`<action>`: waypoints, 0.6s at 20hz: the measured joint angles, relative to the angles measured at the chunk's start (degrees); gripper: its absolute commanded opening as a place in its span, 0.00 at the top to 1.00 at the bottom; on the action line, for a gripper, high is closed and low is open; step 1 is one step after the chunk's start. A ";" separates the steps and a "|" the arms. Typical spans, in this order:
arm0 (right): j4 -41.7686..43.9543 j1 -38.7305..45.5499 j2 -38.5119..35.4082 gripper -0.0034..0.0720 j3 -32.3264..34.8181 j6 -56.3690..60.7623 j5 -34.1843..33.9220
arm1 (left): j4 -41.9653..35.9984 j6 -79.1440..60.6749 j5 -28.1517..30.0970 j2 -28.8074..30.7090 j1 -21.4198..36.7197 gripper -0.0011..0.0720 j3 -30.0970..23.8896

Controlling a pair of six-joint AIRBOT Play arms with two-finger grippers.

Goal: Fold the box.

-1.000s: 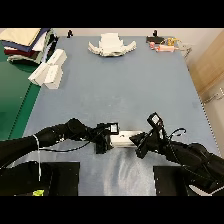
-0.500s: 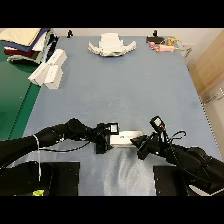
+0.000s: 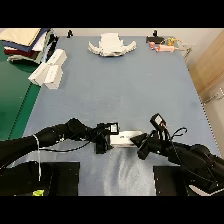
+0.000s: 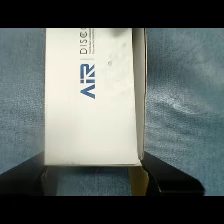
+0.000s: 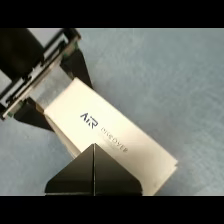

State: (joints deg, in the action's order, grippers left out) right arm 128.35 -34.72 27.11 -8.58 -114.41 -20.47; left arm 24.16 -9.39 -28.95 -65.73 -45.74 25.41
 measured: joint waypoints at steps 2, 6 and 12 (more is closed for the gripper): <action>-0.24 -0.09 -0.33 0.95 -0.92 0.00 0.15 | 0.00 0.00 0.00 0.00 0.00 0.45 0.00; -1.44 -0.02 -0.63 0.95 -1.99 -0.02 0.81 | 0.02 0.00 0.02 0.00 0.00 0.45 0.00; -9.88 0.81 3.17 0.95 -6.19 4.15 -5.31 | 0.02 0.00 0.00 0.00 0.00 0.45 0.00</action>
State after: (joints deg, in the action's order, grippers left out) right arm 118.48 -33.91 30.28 -14.76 -110.26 -25.78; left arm 24.18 -9.39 -28.95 -65.73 -45.74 25.41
